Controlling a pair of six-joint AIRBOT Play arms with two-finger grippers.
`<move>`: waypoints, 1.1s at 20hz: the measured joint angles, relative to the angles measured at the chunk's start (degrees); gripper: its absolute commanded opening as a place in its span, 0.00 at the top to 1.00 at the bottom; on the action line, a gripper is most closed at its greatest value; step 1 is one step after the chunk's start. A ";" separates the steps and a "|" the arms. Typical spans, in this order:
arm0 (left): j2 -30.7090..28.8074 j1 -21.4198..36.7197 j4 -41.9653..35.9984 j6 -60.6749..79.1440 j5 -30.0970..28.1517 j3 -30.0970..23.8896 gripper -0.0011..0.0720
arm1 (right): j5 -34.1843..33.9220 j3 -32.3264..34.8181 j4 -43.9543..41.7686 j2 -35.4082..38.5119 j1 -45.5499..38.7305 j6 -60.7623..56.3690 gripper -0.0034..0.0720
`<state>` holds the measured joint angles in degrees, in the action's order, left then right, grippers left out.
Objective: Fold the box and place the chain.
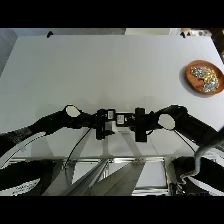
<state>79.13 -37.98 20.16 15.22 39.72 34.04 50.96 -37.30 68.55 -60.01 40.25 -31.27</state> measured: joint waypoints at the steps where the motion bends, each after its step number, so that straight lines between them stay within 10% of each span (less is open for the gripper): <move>1: 0.00 0.00 0.00 -0.02 -0.02 0.00 0.56 | 0.09 0.00 -0.04 -0.26 -0.02 0.00 0.92; 15: 0.00 -0.02 -0.09 -0.17 0.09 0.00 0.56 | 0.22 -0.09 1.66 9.49 -1.05 -4.68 0.92; 22: 0.00 -0.02 -0.04 -0.11 -0.02 0.00 0.56 | 15.72 -0.02 3.30 14.58 -22.77 -24.65 0.92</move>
<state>79.13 -38.00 20.12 15.11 39.70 34.04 66.67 -37.32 71.85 -45.43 17.47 -55.92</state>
